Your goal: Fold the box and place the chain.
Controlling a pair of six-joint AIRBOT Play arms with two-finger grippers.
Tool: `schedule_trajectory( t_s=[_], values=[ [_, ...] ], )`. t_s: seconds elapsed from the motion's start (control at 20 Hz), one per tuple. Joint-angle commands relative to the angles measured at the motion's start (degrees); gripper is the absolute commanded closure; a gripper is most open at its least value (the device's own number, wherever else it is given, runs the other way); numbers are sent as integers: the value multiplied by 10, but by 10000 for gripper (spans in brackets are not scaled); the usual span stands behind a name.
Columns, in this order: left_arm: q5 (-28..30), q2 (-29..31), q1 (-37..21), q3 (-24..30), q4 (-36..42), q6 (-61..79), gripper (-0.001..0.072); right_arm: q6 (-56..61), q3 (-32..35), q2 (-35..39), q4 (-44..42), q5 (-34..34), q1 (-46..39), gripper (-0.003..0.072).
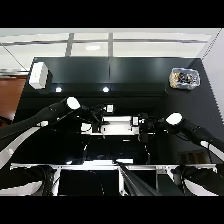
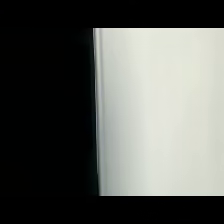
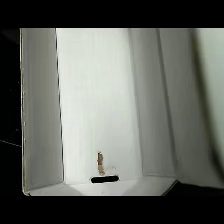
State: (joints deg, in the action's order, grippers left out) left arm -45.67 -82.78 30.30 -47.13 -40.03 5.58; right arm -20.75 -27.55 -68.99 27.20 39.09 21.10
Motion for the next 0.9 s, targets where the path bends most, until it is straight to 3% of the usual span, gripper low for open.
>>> schedule_trajectory(
  t_s=[0.0,0.6,0.7,0.85],
  values=[
    [0,0,0,0,0,0,680,12,-3,-3,0,-4,1,-22],
    [0,0,0,0,0,0,680,45,-8,-10,44,-12,18,-21],
    [0,0,0,0,0,0,680,45,-8,-10,44,-12,18,139],
    [0,0,0,0,0,0,680,45,-8,-10,44,-12,18,154]
  ],
)
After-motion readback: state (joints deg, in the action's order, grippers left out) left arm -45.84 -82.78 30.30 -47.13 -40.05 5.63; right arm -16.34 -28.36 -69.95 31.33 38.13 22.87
